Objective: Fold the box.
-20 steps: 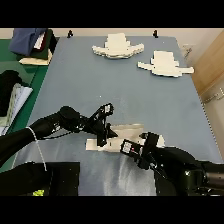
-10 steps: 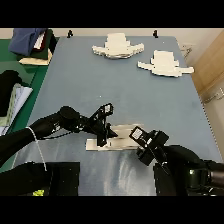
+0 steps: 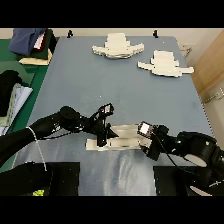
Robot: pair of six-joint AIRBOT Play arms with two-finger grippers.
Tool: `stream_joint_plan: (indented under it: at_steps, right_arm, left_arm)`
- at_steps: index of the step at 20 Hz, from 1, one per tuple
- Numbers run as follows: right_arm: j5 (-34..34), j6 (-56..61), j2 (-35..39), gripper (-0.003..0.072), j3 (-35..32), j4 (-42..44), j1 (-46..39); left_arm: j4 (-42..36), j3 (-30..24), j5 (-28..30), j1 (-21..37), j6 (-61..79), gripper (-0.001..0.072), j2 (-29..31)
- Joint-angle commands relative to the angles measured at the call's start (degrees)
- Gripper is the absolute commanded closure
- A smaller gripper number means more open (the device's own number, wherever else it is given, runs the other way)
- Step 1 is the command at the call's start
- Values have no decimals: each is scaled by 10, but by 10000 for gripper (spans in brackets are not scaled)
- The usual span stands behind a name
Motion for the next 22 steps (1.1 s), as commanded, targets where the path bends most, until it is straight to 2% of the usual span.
stream_joint_plan:
  at_steps: [1, 5, 12, 22]
  right_arm:
    - [-15, -367, -20, -34, -1, 277, -140]
    - [28, -498, -75, -34, 1, 367, -219]
    - [47, -568, -179, -34, 20, 396, -237]
    - [61, -590, -186, -34, 23, 393, -237]
  left_arm:
    - [0, 0, 2, 0, 0, 692, 0]
    - [0, 0, 2, 0, 0, 692, 0]
    - [0, 0, 2, 0, 0, 692, 0]
    - [0, 0, 2, 0, 0, 692, 0]
